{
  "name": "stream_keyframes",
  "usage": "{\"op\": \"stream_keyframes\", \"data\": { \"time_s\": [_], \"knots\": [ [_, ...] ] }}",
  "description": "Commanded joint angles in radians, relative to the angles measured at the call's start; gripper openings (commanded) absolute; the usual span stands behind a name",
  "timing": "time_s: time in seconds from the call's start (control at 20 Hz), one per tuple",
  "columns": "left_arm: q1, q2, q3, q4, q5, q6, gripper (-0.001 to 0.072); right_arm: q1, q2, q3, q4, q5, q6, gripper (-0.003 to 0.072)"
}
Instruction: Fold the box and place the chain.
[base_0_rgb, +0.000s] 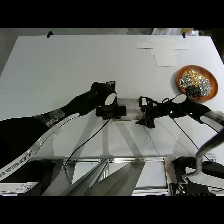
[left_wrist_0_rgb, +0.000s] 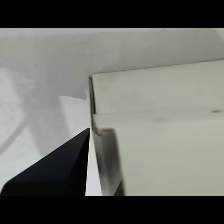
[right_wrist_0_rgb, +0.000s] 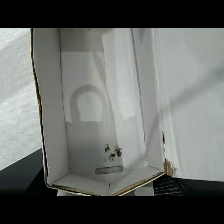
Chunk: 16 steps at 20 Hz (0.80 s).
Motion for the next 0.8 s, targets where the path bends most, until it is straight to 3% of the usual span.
{"op": "stream_keyframes", "data": {
  "time_s": [0.0,0.45,0.5,0.55,0.75],
  "knots": [
    [-0.003,-0.008,0.007,0.038,-0.019,-0.034,0.0286,0.0,0.0,0.0,0.0,0.0,0.0,0.0337],
    [-0.002,-0.064,0.011,-0.03,-0.029,-0.037,0.0261,0.0,0.0,0.0,0.0,0.0,0.0,0.0337],
    [0.0,-0.064,0.017,-0.036,-0.029,-0.036,0.0199,0.0,0.0,0.0,0.0,0.0,0.0,0.0337],
    [0.001,-0.067,0.025,-0.048,-0.029,-0.02,0.0186,0.0,0.0,0.0,0.0,0.0,0.0,0.0337],
    [0.004,-0.132,0.14,-0.029,-0.166,0.034,0.0185,0.0,0.0,0.0,0.0,0.0,0.0,0.0337]
  ]
}}
